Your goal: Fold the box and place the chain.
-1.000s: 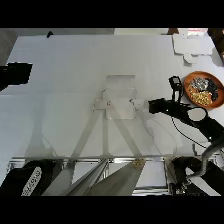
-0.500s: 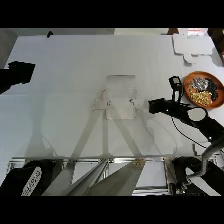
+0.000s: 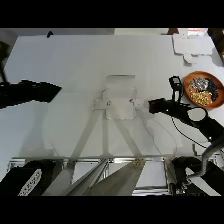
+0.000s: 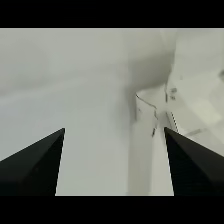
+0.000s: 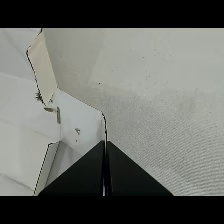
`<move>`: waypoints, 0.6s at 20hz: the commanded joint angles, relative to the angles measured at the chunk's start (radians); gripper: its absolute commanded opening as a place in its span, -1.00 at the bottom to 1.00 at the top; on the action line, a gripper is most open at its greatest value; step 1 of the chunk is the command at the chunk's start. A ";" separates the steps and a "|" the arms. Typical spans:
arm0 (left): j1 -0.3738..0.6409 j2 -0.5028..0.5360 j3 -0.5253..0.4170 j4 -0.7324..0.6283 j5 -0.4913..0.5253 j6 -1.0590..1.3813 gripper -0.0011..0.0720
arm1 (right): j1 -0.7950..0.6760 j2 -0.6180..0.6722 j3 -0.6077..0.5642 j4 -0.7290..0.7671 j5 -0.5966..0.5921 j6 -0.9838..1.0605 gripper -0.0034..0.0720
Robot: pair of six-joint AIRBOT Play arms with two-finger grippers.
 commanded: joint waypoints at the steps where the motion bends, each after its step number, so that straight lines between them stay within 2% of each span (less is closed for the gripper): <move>1: -0.115 -0.224 0.072 -0.027 -0.071 0.082 0.93 | 0.001 0.000 -0.001 0.000 -0.001 0.000 -0.89; 6: -0.224 -0.542 0.339 -0.046 -0.098 0.257 0.93 | 0.001 0.000 -0.001 0.000 -0.001 0.000 -0.89; 12: -0.224 -0.843 0.605 -0.145 -0.119 0.283 0.93 | 0.001 0.000 -0.001 0.000 -0.001 0.000 -0.89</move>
